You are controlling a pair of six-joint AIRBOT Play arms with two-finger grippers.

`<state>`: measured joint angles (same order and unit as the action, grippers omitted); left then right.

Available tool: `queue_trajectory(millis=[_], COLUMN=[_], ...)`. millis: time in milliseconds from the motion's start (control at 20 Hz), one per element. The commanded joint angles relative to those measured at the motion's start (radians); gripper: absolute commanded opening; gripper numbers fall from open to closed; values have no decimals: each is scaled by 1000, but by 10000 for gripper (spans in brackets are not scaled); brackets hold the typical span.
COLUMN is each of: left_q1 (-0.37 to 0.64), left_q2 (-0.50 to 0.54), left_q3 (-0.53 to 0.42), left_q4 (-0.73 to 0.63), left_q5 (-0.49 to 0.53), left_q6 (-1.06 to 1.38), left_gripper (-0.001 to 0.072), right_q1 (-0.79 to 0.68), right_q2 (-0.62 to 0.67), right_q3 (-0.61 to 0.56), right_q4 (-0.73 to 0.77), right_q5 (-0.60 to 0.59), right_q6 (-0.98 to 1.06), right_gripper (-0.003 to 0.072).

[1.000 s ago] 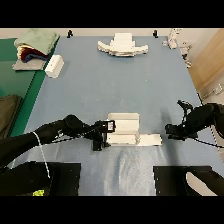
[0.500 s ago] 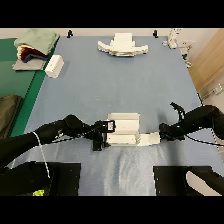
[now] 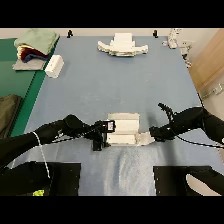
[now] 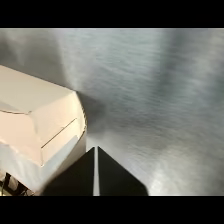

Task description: Fold the box.

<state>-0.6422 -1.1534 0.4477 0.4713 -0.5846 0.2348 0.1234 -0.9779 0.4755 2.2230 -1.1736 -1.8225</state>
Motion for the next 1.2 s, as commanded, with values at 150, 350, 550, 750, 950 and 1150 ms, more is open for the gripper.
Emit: queue_trajectory(millis=[150,350,550,750,950,1150], left_q1=[0,0,0,0,0,0], left_q2=[0,0,0,0,0,0], left_q3=[1,1,1,1,1,1], left_q4=[0,0,0,0,0,0], left_q5=[0,0,0,0,0,0], left_q6=[0,0,0,0,0,0], left_gripper=[440,439,440,440,440,440], right_q1=[29,29,124,294,401,517], right_q2=[1,1,-3,-6,-47,-124], right_q3=[111,155,159,163,206,270], right_q4=[11,17,13,-121,-291,-402], right_q5=[-86,-108,-65,111,116,109], right_q6=[23,61,90,284,485,645], right_gripper=[258,489,472,470,464,460])
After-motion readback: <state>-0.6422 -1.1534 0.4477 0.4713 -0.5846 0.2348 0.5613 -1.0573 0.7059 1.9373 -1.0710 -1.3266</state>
